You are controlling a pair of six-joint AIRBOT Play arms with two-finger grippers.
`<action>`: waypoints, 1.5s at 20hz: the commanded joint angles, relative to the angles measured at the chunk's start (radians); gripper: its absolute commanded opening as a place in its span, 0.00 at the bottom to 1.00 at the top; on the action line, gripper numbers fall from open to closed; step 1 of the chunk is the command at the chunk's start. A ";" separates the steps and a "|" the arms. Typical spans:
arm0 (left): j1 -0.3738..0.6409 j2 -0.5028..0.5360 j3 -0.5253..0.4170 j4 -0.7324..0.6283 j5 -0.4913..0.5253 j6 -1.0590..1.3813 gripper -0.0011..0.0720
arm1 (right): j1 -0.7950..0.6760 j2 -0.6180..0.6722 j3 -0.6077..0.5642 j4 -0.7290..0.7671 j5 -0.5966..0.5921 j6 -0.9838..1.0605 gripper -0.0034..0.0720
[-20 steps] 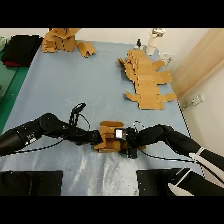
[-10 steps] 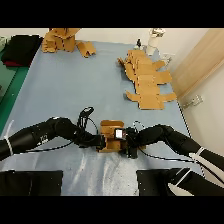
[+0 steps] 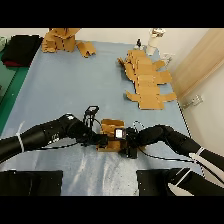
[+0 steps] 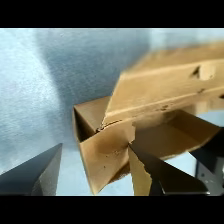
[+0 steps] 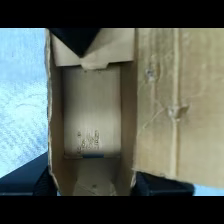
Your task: Fold the box.
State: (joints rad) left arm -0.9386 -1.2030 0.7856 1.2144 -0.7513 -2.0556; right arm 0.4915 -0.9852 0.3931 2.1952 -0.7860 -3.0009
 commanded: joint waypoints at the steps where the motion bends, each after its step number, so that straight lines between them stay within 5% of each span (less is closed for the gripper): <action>1: -0.043 -0.047 0.059 0.123 -0.067 -0.151 0.82 | 0.000 0.000 0.000 0.000 -0.001 0.000 0.71; 9: -0.141 -0.173 0.222 0.289 -0.186 -0.296 0.82 | 0.000 0.000 0.000 0.000 -0.001 0.000 0.71; 11: -0.157 -0.193 0.247 0.292 -0.188 -0.298 0.57 | 0.000 0.000 0.000 0.000 -0.001 0.000 0.71; 20: -0.202 -0.256 0.261 0.305 -0.246 -0.372 0.57 | 0.000 0.000 0.000 0.000 -0.001 0.000 0.71; 21: -0.202 -0.261 0.264 0.321 -0.257 -0.395 0.43 | 0.000 0.000 0.000 0.000 0.000 0.000 0.71; 22: -0.202 -0.261 0.266 0.333 -0.262 -0.397 0.10 | 0.000 0.000 0.000 0.000 0.000 0.000 0.71; 30: -0.202 -0.260 0.286 0.319 -0.279 -0.404 0.03 | 0.000 0.000 0.000 0.000 -0.001 0.000 0.71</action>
State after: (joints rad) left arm -1.1400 -1.4628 1.0649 1.5406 -1.0267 -2.4557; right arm 0.4915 -0.9852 0.3923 2.1948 -0.7876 -3.0005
